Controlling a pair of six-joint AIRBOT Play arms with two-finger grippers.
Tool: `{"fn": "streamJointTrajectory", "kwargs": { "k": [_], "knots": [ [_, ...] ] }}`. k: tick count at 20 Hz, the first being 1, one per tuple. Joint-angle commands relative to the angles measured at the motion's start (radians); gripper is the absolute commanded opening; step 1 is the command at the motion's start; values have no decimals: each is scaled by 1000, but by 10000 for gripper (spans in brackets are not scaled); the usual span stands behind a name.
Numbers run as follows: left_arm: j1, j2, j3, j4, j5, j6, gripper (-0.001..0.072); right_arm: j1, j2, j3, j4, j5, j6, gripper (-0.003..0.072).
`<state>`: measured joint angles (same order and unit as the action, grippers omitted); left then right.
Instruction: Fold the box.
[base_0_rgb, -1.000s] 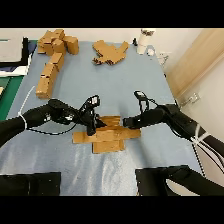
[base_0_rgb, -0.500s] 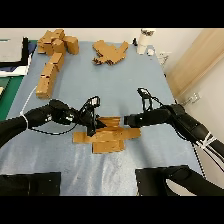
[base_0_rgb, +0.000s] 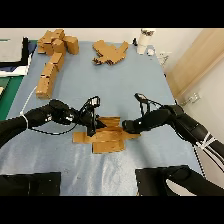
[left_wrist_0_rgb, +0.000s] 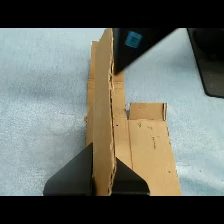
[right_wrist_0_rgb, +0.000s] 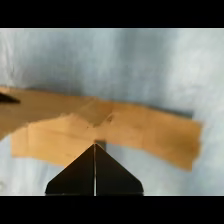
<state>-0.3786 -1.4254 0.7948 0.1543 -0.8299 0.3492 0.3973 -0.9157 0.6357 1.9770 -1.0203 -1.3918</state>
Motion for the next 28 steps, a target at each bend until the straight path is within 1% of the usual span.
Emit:
{"fn": "streamJointTrajectory", "kwargs": {
  "k": [1,2,3,4,6,7,9,11,12,13,14,21,22,25,28],
  "knots": [
    [-1,-1,0,2,0,0,14,72,3,1,108,-150,30,3],
    [-1,-1,0,2,0,0,14,127,8,1,84,-139,26,3],
    [0,-1,0,2,0,0,14,209,16,0,17,-101,23,3],
    [0,-1,0,2,0,0,14,302,26,-2,-80,-41,23,3],
    [-1,-1,0,2,0,0,14,523,45,-23,-340,92,24,3],
    [0,-1,0,2,0,0,13,627,51,-42,-465,128,44,3],
    [-1,-1,0,2,0,0,14,825,57,-93,-682,143,90,3],
    [-1,-1,0,2,0,0,14,961,58,-134,-810,159,92,4],
    [0,-1,0,2,0,0,13,994,56,-146,-843,175,92,62],
    [0,-1,0,2,0,0,14,1004,51,-153,-856,187,92,244],
    [0,-1,0,2,0,0,14,1004,42,-154,-866,187,92,326],
    [-1,-1,0,2,0,0,14,998,-61,-155,-1019,182,95,322],
    [0,-1,0,2,0,0,14,998,-75,-155,-1031,183,95,304],
    [0,-1,0,2,0,0,14,998,-114,-155,-1039,183,94,304],
    [-1,-1,0,2,0,0,14,998,-109,-153,-1069,182,131,304]
  ]
}}
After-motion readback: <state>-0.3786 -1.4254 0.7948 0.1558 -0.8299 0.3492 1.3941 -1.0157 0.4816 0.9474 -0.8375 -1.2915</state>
